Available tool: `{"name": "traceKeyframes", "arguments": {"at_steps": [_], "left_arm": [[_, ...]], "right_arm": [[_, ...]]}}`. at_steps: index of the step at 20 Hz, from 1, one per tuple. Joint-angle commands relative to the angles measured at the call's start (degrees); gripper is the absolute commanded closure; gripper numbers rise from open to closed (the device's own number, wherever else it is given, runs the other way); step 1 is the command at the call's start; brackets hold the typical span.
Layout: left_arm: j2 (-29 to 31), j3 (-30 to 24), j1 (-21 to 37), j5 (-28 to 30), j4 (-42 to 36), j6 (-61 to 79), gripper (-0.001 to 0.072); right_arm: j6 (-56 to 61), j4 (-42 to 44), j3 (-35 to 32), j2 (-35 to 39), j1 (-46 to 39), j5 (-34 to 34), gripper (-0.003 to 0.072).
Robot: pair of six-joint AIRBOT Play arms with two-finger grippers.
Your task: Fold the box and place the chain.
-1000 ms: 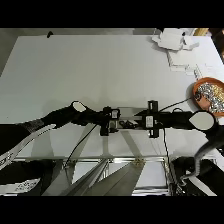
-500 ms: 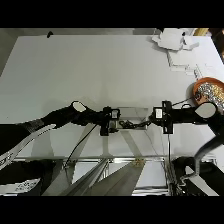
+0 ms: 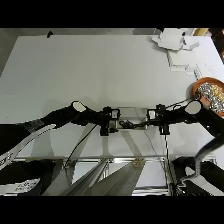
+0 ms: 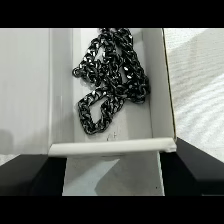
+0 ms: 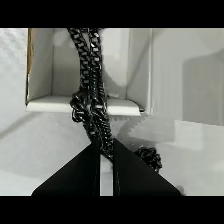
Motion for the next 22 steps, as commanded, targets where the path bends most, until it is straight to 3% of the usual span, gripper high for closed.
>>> {"name": "traceKeyframes", "arguments": {"at_steps": [1,4,6,9,15,19,22], "left_arm": [[0.0,0.0,0.0,0.0,0.0,0.0,0.039],[0.0,0.0,0.0,0.0,0.0,0.0,0.039],[0.0,0.0,0.0,0.0,0.0,0.0,0.039],[0.0,0.0,0.0,0.0,0.0,0.0,0.039],[0.0,0.0,0.0,0.0,0.0,0.0,0.039],[0.0,0.0,0.0,0.0,0.0,0.0,0.039],[0.0,0.0,0.0,0.0,0.0,0.0,0.039]], "right_arm": [[4.9,-1.0,0.0,3.5,0.1,0.2,0.0667],[7.0,-1.6,0.0,13.5,0.1,3.1,0.0667],[6.2,4.1,0.0,19.5,0.9,5.8,0.0667],[6.1,12.2,0.0,23.4,7.6,4.5,0.0667],[7.0,19.7,0.0,18.4,24.9,-16.3,0.0667],[7.0,22.1,0.0,11.1,25.9,-19.8,0.0665],[7.0,20.5,0.1,8.9,25.5,-19.7,0.0495]]}}
